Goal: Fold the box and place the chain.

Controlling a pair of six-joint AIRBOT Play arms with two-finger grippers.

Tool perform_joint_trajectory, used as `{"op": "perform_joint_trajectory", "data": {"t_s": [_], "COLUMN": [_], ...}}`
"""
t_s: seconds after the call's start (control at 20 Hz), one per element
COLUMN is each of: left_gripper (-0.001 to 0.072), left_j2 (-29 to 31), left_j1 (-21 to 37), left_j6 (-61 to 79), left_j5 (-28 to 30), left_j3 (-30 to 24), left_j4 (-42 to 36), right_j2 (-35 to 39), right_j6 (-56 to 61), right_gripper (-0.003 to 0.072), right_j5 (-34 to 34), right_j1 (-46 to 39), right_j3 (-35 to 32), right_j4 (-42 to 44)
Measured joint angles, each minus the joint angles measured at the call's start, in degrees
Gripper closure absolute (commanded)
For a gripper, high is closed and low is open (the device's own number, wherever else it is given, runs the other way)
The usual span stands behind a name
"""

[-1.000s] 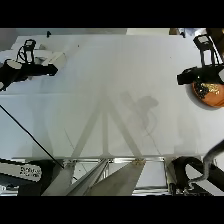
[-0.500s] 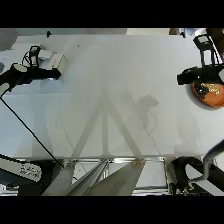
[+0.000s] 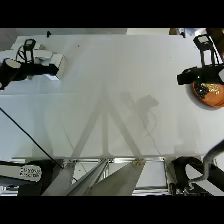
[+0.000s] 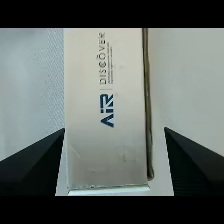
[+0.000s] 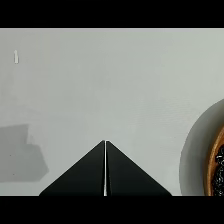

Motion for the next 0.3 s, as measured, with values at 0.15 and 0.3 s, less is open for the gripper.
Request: {"op": "perform_joint_trajectory", "data": {"t_s": [0.15, 0.3], "left_gripper": [0.0013, 0.0013], "left_j2": [6.16, 12.66], "left_j1": [-0.02, -0.02], "left_j6": [0.00, 0.00], "left_j5": [-0.74, -1.38], "left_j3": [0.00, 0.00], "left_j4": [-0.02, -0.94], "right_j2": [0.00, 0.00], "right_j6": [0.00, 0.00], "right_gripper": [0.0675, 0.0675], "right_j5": [0.02, 0.00], "right_j1": [0.00, 0.00], "right_j3": [0.00, 0.00], "right_j4": [0.00, 0.02]}}
